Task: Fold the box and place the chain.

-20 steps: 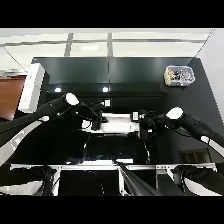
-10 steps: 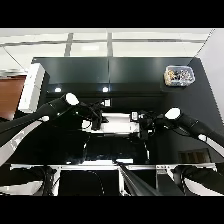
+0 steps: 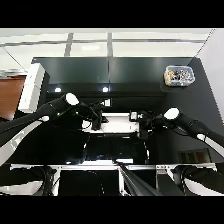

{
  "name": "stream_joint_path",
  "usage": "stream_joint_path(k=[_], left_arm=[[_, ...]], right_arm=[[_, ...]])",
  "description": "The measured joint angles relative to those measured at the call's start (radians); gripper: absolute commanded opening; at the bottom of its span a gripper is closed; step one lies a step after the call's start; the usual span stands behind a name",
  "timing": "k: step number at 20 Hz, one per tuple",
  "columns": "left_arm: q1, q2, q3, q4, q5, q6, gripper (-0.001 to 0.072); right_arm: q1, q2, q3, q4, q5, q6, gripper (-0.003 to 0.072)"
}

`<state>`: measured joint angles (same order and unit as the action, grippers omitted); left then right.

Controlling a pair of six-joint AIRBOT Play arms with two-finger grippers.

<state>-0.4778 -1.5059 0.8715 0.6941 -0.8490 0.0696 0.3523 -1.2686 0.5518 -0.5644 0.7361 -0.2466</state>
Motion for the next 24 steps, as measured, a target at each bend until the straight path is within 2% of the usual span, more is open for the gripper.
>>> stream_joint_path(k=[10,11,12,16,17,19,20,22,24], left_arm=[[0.000,0.000,0.000,0.000,0.000,0.000,0.0025],[0.000,0.000,0.000,0.000,0.001,-0.005,0.0025],[0.000,0.000,0.000,0.000,0.001,-0.007,0.0025],[0.000,0.001,0.000,0.001,0.003,-0.017,0.0030],[0.000,0.003,0.000,0.002,0.005,-0.023,0.0096],[0.000,0.014,-0.002,0.016,0.011,-0.038,0.0464],[0.001,0.027,-0.001,0.009,0.015,-0.043,0.0565],[0.002,0.068,-0.001,0.016,0.001,-0.068,0.0682],[0.010,0.128,-0.001,0.053,-0.008,-0.140,0.0705]], right_arm=[[0.010,-0.004,0.001,-0.024,-0.008,0.017,0.0665],[0.010,-0.004,0.001,-0.025,-0.008,0.017,0.0588],[0.010,-0.004,0.001,-0.026,-0.010,0.018,0.0475],[0.010,-0.004,0.001,-0.026,-0.010,0.019,0.0475],[0.010,-0.004,0.001,-0.026,-0.009,0.019,0.0475],[0.010,-0.004,0.001,-0.028,-0.005,0.019,0.0475],[0.010,-0.004,0.001,-0.028,-0.005,0.018,0.0475],[0.010,-0.004,0.001,-0.029,-0.005,0.017,0.0475],[0.010,-0.004,0.001,-0.029,-0.005,0.018,0.0475]])
